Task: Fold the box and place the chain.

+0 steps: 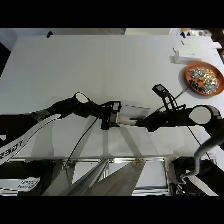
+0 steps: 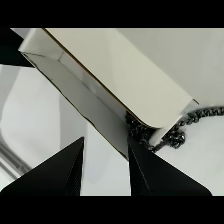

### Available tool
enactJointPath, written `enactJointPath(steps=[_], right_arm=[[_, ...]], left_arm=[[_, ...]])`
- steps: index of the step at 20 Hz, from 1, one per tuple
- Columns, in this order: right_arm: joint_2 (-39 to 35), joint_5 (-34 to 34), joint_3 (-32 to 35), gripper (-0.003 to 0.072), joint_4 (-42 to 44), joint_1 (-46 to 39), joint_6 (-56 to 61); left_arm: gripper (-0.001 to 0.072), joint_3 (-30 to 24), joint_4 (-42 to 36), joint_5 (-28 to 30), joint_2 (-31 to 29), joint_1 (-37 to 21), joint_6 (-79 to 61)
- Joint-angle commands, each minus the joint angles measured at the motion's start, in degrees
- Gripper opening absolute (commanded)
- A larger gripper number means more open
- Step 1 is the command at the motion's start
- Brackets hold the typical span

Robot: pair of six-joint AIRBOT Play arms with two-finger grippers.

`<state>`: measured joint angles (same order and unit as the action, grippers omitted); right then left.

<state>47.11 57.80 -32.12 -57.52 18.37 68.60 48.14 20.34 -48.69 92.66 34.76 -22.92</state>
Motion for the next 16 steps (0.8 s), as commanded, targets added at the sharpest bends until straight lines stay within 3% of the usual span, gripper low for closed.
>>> enactJointPath(steps=[1, 3, 4, 8, 10, 11, 12, 13, 16], right_arm=[[-0.1, 4.5, -4.5, 0.0266, -2.5, -2.0, 0.6], [-0.1, 6.7, -6.8, 0.0101, -6.4, -6.0, 0.6], [-0.1, 6.7, -7.0, 0.0052, -8.0, -8.5, 0.7], [1.5, -0.5, -6.8, 0.0045, -11.7, -18.0, 5.3], [4.0, -3.5, -6.8, 0.0079, -11.8, -19.1, 6.0], [5.5, -3.8, -6.8, 0.0196, -11.9, -19.1, 6.0], [7.3, -3.8, -6.8, 0.0378, -11.8, -19.1, 6.0], [9.1, -3.8, -6.8, 0.0413, -11.9, -19.1, 6.2], [14.4, -3.9, -6.8, 0.039, -11.9, -19.1, 6.6]], left_arm=[[0.0363, 0.0, 0.0, 0.0, 0.0, 0.0, 0.0], [0.0363, 0.0, 0.0, 0.0, 0.0, 0.0, 0.0], [0.0363, 0.0, 0.0, 0.0, 0.0, 0.0, 0.0], [0.0363, 0.0, 0.0, 0.0, 0.0, 0.0, 0.0], [0.0363, 0.0, 0.0, 0.0, 0.0, 0.0, 0.0], [0.0363, 0.0, 0.0, 0.0, 0.0, 0.0, 0.0], [0.0363, 0.0, 0.0, 0.0, 0.0, 0.0, 0.0], [0.0363, 0.0, 0.0, 0.0, 0.0, 0.0, 0.0], [0.0363, 0.0, 0.0, 0.0, 0.0, 0.0, 0.0]])
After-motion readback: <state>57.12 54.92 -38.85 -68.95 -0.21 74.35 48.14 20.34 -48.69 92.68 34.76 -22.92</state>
